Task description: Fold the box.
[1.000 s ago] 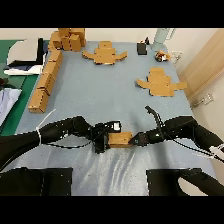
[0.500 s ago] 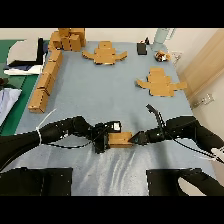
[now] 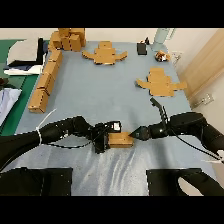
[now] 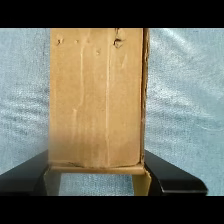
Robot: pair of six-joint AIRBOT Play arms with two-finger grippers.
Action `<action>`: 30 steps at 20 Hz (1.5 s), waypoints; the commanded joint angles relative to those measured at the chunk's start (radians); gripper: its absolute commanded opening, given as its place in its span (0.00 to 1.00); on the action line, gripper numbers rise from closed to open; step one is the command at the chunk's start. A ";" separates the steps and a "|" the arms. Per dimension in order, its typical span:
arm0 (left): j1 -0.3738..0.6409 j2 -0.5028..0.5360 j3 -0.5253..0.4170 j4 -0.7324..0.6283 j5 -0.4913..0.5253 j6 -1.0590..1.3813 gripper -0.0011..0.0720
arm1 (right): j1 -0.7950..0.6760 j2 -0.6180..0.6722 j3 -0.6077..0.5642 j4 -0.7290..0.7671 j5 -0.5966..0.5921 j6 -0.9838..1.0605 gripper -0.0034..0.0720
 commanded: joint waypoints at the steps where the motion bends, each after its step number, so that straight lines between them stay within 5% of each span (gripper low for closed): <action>1: 0.001 0.000 0.000 0.000 0.001 0.000 0.73 | 0.000 0.009 0.048 -0.046 0.065 0.062 0.05; 20: 0.001 0.000 0.000 0.000 0.001 0.000 0.73 | 0.001 0.009 0.058 -0.220 0.447 0.357 0.05; 27: 0.001 0.000 0.000 0.000 0.001 0.000 0.73 | 0.077 -0.053 0.179 -0.835 0.343 0.766 0.05; 30: 0.001 0.000 0.001 0.000 0.005 -0.004 0.73 | 0.156 -0.122 0.282 -0.932 0.341 0.816 0.05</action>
